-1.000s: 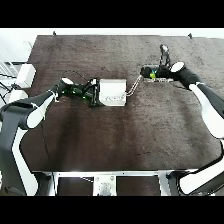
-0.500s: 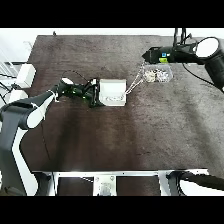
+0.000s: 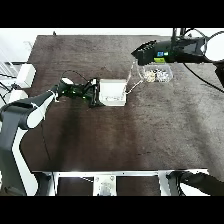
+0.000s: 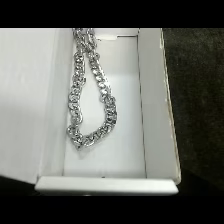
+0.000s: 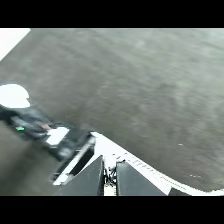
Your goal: Fold the box and place the chain.
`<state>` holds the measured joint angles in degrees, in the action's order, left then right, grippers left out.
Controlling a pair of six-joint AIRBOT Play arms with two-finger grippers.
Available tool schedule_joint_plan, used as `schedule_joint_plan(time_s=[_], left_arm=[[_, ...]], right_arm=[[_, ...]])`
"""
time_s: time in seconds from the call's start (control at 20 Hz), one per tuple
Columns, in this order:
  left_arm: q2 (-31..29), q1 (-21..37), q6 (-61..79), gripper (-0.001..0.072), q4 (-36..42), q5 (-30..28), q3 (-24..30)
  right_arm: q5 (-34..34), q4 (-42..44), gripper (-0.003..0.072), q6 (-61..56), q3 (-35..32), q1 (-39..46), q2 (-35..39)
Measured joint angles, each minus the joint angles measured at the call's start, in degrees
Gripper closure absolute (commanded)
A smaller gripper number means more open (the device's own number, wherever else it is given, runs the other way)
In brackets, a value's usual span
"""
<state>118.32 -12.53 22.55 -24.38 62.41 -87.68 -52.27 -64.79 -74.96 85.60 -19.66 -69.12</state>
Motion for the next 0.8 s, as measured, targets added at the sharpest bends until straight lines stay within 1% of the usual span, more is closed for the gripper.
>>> schedule_joint_plan(time_s=[0.3, 0.6, 0.8], left_arm=[[0.0, 0.0, 0.0, 0.0126, 0.0, 0.0, 0.0], [0.0, 0.0, 0.0, 0.0126, 0.0, 0.0, 0.0], [0.0, 0.0, 0.0, 0.0126, 0.0, 0.0, 0.0]], right_arm=[[0.9, -6.0, 0.0679, -6.5, -2.7, -6.6, 0.5], [6.6, -8.2, 0.0679, -11.3, -8.7, -9.4, 0.5], [11.8, -8.6, 0.0679, -13.8, -13.5, -10.3, -0.2]])
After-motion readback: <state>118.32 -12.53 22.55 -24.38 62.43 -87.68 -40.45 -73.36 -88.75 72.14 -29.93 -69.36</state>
